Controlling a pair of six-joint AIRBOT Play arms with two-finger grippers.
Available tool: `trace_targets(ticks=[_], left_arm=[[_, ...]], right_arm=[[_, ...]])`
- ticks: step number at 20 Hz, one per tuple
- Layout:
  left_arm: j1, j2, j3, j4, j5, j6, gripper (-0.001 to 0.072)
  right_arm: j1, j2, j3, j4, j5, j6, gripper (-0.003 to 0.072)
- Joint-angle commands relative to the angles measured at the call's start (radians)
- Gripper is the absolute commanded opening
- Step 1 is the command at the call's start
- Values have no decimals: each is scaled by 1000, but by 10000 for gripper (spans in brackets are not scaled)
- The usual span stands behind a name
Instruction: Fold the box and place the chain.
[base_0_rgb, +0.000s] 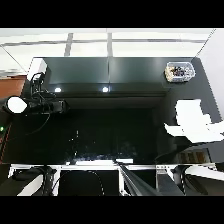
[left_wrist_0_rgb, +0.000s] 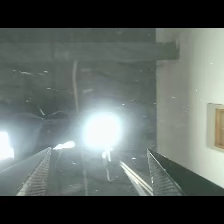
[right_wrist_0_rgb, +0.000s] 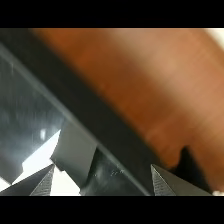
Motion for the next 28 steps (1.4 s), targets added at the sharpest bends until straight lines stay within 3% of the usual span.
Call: trace_targets(ticks=[1, 2, 6, 7, 8, 10, 11, 13, 16, 22, 23, 28], left_arm=[[-12, -2, 1, -39, -24, 0, 707], [-17, -2, 1, -59, -26, 0, 707], [-25, -2, 1, -62, -28, 2, 707], [-25, -2, 1, -62, -29, 6, 707], [-25, -2, 1, -62, -29, 6, 707], [-25, -2, 1, -62, -35, 6, 706], [-25, -2, 1, -62, -38, 6, 706], [-25, -2, 1, -61, -39, 8, 706], [-25, -2, 1, -59, -46, 21, 707], [-25, -2, 1, -78, -72, 69, 706], [-25, -2, 1, -82, -69, 69, 707], [-37, -3, 1, -162, -62, 138, 706]], right_arm=[[-47, -148, 84, 264, 195, -328, 720], [-27, -155, 84, 274, 191, -359, 720], [50, -157, 84, 47, 181, -354, 720], [54, -157, 84, 49, 179, -342, 554], [58, -157, 84, 53, 180, -328, 465], [68, -155, 84, 88, 218, -332, 70], [77, -150, 83, 101, 251, -337, 10], [115, -92, 47, 130, 253, -333, 10], [194, 50, -61, 295, 225, -333, 10], [470, 378, -306, 592, 150, -270, 10], [529, 440, -375, 669, 93, -276, 10], [935, 728, -769, 952, -435, -299, 10]])
